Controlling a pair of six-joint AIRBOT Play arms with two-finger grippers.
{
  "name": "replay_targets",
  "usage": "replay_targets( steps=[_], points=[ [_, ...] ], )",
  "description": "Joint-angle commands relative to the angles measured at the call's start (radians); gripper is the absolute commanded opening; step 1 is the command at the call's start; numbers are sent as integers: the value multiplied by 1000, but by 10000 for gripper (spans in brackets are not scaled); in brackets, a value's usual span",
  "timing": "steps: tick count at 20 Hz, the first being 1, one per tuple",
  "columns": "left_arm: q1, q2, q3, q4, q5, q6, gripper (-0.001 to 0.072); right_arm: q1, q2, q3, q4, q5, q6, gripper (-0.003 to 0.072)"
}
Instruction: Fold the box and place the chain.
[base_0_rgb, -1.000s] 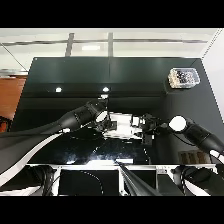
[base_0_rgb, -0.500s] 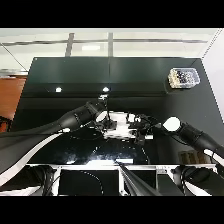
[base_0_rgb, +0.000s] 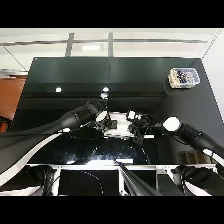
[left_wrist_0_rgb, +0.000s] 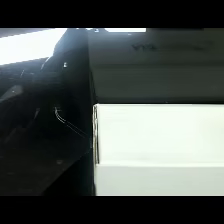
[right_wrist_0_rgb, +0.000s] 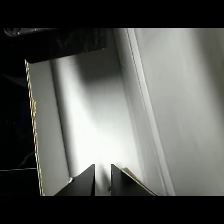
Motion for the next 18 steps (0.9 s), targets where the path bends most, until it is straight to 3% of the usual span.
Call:
replay_targets(
  steps=[1,5,8,10,13,18],
  points=[
    [0,0,0,2,-5,1,29,-87,90,1,-48,72,334,49],
    [0,0,0,2,-10,2,32,-423,302,1,-260,351,943,44],
    [0,0,0,2,-10,2,32,-693,307,-28,-398,414,1214,43],
    [0,0,0,2,-10,2,32,-803,264,-80,-391,448,1290,43],
    [0,0,0,2,-16,2,32,-764,145,-137,-278,510,1220,44],
    [0,0,0,2,-33,2,32,-542,-35,-135,-15,390,1043,44]
  ],
)
